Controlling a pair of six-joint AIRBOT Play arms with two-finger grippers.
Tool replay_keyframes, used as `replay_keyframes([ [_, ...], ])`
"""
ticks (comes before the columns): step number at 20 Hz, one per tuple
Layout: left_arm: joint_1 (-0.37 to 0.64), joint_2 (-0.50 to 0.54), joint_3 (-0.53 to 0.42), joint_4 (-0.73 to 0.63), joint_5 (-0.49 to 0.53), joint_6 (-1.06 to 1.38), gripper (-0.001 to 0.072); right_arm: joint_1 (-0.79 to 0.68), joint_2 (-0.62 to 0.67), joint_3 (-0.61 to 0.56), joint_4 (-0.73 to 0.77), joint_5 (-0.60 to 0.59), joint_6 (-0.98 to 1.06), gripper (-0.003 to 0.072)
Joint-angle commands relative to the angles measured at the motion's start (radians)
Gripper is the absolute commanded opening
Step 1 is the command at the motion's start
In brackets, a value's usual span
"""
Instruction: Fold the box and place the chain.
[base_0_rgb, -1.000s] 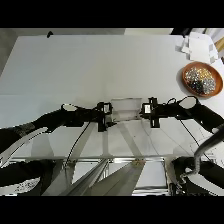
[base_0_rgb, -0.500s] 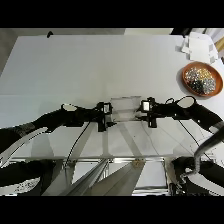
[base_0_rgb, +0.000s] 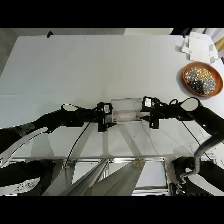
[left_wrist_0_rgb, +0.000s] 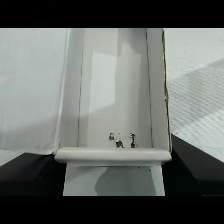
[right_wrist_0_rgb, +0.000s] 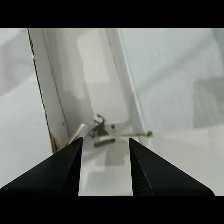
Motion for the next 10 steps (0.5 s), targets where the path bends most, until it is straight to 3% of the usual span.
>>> replay_keyframes([
  [1,0.0,0.0,0.0,0.001,0.003,0.0,0.0209,-0.001,0.167,-0.02,-0.183,-0.002,0.309,0.0326],
  [3,0.0,0.0,0.0,0.0,0.003,0.0,0.0209,-0.003,0.268,-0.021,-0.222,-0.001,0.484,0.019],
  [5,0.0,0.0,0.0,0.0,0.003,0.0,0.0209,-0.049,0.343,-0.021,-0.249,-0.005,0.678,0.0133],
  [7,0.0,0.0,0.0,0.001,0.003,0.0,0.0209,-0.138,0.383,-0.021,-0.323,-0.003,0.893,0.002],
  [10,0.0,0.0,0.0,0.0,0.003,0.0,0.0209,-0.304,0.378,-0.021,-0.412,-0.004,1.199,0.0019],
])
